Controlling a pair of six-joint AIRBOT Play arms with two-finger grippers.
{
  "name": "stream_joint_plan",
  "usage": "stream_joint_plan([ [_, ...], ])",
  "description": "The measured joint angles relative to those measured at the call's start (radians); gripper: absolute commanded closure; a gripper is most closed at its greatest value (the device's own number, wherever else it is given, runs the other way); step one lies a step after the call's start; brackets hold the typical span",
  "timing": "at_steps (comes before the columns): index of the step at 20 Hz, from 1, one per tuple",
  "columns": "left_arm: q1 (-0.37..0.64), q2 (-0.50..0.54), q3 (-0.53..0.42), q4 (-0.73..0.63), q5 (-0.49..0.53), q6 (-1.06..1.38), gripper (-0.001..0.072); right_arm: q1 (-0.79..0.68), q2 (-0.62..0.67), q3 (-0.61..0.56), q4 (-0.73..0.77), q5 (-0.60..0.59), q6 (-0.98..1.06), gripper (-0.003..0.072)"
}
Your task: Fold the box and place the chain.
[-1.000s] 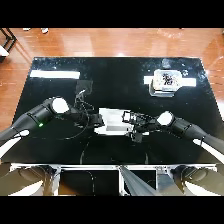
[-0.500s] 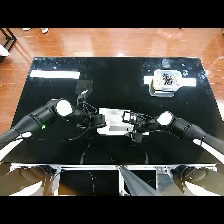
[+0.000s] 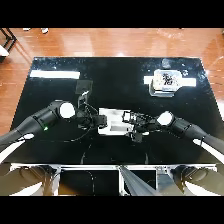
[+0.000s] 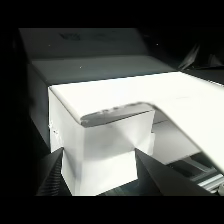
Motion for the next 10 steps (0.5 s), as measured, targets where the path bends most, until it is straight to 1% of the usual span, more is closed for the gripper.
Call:
stream_joint_plan([
  [10, -0.031, -0.008, -0.001, 0.095, 0.031, -0.101, 0.016, 0.0, 0.0, 0.0, 0.0, 0.0, -0.001, 0.0391],
])
